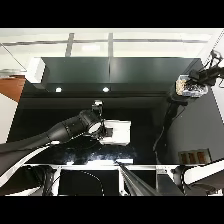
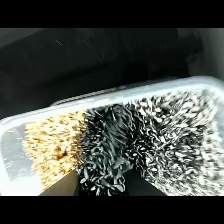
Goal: Fold the box and place the chain.
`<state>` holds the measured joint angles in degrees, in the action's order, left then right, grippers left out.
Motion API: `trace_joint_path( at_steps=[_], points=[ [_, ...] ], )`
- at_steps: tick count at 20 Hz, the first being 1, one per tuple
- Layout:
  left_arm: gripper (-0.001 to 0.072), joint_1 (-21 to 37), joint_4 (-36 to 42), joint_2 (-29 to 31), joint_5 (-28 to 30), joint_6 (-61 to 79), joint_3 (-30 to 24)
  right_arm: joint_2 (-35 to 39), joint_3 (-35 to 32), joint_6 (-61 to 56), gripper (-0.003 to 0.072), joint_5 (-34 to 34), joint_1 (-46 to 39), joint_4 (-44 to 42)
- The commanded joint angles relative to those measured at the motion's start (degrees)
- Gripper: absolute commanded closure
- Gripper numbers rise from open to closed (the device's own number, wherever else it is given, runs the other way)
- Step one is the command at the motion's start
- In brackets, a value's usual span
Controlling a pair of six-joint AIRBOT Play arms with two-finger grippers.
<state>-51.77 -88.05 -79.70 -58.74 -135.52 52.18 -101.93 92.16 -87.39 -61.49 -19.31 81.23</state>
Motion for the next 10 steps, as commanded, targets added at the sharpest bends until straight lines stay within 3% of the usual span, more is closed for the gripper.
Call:
trace_joint_path(
  at_steps=[1, 7, 10],
  points=[
    [0.0678, 0.0, 0.0, 0.0, 0.2, 0.1, 0.0, 2.5, 5.4, 2.7, 0.0650, -6.9, 0.0, -0.2],
    [0.0677, 0.0, 0.1, 0.0, 0.2, 0.1, 0.0, 13.9, 5.2, 2.7, 0.0649, -11.3, -1.7, -5.7],
    [0.0678, 0.0, 0.1, 0.0, 0.3, 0.1, 0.0, 22.9, 1.5, 3.7, 0.0650, -11.6, -1.6, -9.7]
  ],
)
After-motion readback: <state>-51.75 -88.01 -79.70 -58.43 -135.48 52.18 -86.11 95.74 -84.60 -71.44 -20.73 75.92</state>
